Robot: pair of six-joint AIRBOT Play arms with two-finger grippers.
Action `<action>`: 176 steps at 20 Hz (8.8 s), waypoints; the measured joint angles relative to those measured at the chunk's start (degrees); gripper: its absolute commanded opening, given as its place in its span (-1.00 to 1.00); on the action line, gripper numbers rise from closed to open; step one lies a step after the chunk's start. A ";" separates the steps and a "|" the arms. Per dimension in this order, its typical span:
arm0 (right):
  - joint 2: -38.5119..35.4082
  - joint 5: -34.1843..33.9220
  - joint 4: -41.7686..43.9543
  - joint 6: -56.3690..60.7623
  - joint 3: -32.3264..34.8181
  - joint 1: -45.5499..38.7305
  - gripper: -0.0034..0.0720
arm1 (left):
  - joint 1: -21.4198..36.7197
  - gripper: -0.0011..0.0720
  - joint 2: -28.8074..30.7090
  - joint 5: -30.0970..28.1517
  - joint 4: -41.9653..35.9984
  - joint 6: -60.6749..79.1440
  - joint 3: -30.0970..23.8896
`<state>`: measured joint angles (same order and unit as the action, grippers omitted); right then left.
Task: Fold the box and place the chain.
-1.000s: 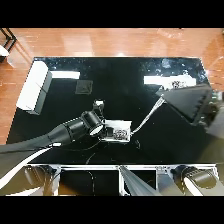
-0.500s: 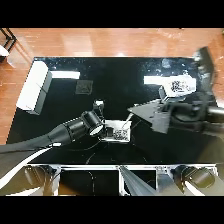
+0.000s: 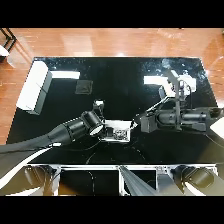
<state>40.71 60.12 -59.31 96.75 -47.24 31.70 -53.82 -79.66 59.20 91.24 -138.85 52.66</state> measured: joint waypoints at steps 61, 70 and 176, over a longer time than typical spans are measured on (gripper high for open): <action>12.98 0.79 -5.53 -13.99 -10.67 -32.54 -0.86 | 0.00 -0.90 -0.02 1.16 0.00 0.00 0.02; -3.06 12.09 20.13 -20.06 -11.13 -31.26 -0.86 | 0.00 -0.91 -0.02 1.20 0.00 0.00 0.00; 6.40 0.00 23.52 -54.62 10.43 -4.50 -0.86 | 0.00 -0.90 0.00 1.03 0.63 0.00 0.00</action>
<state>47.11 60.12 -35.79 42.13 -36.82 27.20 -53.82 -79.66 60.23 91.88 -138.85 52.66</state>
